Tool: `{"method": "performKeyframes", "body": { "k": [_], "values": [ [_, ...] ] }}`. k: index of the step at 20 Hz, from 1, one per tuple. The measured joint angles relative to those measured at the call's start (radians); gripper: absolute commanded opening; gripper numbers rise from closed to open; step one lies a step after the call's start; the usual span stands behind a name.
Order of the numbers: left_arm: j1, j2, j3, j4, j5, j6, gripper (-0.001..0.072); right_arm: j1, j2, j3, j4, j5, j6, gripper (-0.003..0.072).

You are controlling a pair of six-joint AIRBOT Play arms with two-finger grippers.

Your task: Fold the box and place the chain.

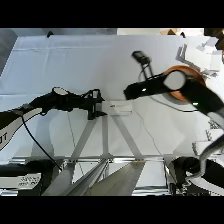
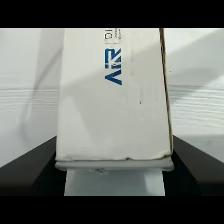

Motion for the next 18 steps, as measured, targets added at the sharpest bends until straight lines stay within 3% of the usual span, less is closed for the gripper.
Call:
{"method": "performKeyframes", "body": {
  "k": [5,8,13,16,18],
  "values": [
    [0.068,0.114,0.000,0.018,0.034,-0.031,0.0009,-0.148,0.113,0.001,-0.138,0.085,0.064,0.0012],
    [0.154,0.224,0.000,0.113,0.069,-0.148,0.0008,-0.209,0.138,0.001,-0.166,0.140,0.077,0.0012],
    [0.332,0.413,0.000,0.516,0.095,-0.478,0.0008,-0.245,0.151,0.001,-0.187,0.192,0.084,0.0012],
    [0.444,0.486,0.000,0.772,0.106,-0.676,0.0008,-0.251,0.153,0.001,-0.193,0.201,0.085,0.0012],
    [0.523,0.510,0.000,0.869,0.129,-0.800,0.0008,-0.253,0.153,0.001,-0.195,0.206,0.086,0.0012]
  ]
}}
